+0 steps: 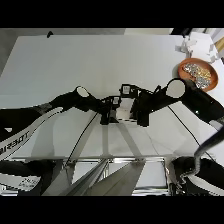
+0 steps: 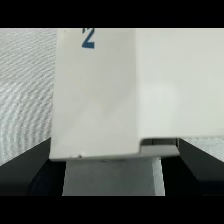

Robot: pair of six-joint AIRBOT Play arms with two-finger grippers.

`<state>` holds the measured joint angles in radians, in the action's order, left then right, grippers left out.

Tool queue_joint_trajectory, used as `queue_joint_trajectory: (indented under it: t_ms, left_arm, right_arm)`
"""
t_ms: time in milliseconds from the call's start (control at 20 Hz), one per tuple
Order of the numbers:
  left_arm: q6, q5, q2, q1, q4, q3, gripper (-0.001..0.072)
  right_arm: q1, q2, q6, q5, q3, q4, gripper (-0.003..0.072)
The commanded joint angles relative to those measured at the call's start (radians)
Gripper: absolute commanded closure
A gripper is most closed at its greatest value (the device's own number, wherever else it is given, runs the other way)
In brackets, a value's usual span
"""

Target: Fold the box and place the chain.

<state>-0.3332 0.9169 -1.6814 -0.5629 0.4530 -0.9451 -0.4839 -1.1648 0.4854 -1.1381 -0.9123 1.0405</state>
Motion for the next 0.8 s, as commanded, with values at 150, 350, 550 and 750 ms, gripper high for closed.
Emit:
queue_joint_trajectory:
  t_ms: [150,350,550,750]
  left_arm:
    - [0.000,0.000,0.000,0.000,0.000,0.000,0.0504]
    - [0.000,0.000,0.000,0.000,0.000,0.000,0.0504]
    - [0.000,0.000,0.000,0.000,0.000,0.000,0.0504]
    - [0.000,0.000,0.000,0.000,0.000,0.000,0.0504]
  right_arm:
    - [-0.028,-0.001,0.045,0.043,0.001,0.129,0.0411]
    - [-0.028,-0.001,0.067,0.058,0.007,0.156,0.0411]
    - [-0.028,-0.001,0.067,0.057,0.023,0.156,0.0413]
    - [-0.028,-0.001,0.067,0.061,0.037,0.155,0.0466]
